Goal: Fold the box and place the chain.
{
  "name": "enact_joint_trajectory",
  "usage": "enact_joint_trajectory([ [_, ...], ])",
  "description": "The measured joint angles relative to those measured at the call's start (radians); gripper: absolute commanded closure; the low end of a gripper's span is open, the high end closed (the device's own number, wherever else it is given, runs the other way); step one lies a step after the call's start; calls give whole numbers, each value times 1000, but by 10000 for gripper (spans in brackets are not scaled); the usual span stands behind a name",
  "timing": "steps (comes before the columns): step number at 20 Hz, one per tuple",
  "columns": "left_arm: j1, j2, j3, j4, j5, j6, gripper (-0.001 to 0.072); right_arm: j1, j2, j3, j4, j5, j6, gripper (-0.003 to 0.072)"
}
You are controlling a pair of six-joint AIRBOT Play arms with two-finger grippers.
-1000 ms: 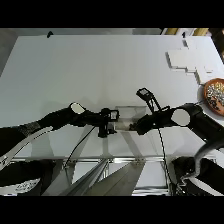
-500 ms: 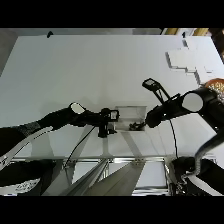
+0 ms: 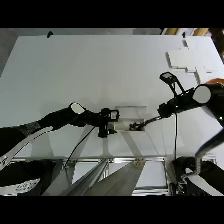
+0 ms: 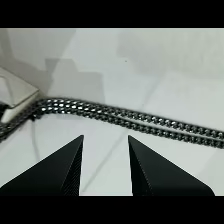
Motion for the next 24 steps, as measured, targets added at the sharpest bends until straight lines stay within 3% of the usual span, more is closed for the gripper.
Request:
enact_joint_trajectory([
  [9, 0, 0, 0, 0, 0, 0, 617, -10, -108, -77, -8, -85, 13, 367],
  [12, 0, 0, 0, 0, 0, 0, 617, -10, -120, -97, -5, -94, 13, 424],
  [24, 0, 0, 0, 0, 0, 0, 617, -10, -174, -126, -2, -143, -68, 444],
])
